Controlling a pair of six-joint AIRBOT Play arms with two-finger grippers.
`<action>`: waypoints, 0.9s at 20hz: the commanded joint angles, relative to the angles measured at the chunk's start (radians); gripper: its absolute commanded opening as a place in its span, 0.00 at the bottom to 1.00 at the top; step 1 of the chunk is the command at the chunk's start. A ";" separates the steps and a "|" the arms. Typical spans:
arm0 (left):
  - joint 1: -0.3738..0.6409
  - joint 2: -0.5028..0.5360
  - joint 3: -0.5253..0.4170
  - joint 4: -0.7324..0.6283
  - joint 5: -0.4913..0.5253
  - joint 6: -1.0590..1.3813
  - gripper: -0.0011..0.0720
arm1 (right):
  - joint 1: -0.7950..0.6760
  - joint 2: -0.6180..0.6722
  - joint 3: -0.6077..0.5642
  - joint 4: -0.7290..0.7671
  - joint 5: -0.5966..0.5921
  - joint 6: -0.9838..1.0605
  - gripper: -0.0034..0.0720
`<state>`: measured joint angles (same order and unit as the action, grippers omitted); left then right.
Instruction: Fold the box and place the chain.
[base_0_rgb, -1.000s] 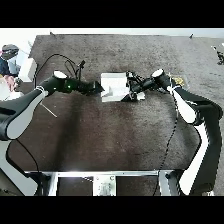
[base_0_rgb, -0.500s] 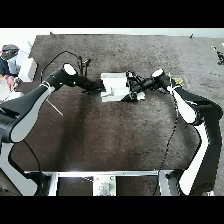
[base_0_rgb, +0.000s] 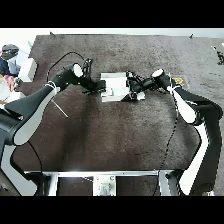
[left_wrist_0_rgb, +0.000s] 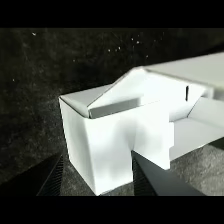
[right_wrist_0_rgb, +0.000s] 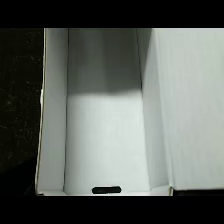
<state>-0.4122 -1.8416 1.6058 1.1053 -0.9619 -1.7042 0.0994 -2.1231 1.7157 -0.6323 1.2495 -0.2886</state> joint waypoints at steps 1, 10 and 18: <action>-0.005 -0.011 0.026 0.017 -0.014 -0.059 0.62 | 0.000 -0.001 0.000 0.000 0.000 0.000 0.58; -0.051 -0.108 0.195 0.119 -0.166 -0.183 0.59 | 0.000 -0.001 0.000 0.000 0.000 0.000 0.58; -0.056 -0.129 0.214 0.225 -0.180 -0.262 0.58 | 0.000 -0.001 0.000 0.000 0.000 0.000 0.58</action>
<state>-0.4667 -1.9663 1.8145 1.2774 -1.1332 -1.9251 0.0994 -2.1231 1.7157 -0.6319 1.2495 -0.2886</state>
